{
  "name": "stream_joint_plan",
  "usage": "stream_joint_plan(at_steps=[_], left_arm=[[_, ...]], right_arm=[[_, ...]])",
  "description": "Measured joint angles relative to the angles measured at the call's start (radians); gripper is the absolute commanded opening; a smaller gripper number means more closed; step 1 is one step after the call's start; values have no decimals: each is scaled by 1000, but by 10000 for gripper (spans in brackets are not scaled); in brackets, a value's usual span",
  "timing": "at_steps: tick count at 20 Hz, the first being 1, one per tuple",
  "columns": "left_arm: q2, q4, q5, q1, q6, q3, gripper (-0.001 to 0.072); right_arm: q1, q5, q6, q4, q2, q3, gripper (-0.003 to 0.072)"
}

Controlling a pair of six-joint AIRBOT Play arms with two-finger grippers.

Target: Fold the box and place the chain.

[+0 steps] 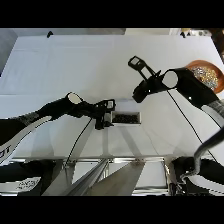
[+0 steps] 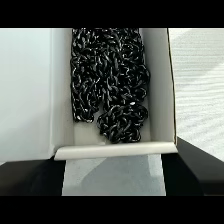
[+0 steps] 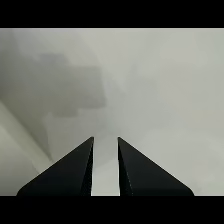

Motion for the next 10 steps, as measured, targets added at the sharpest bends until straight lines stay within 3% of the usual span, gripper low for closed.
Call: stream_joint_plan(at_steps=[10], left_arm=[[0,0,0,0,0,0,334]], right_arm=[[42,197,-318,201,45,-38,161]])
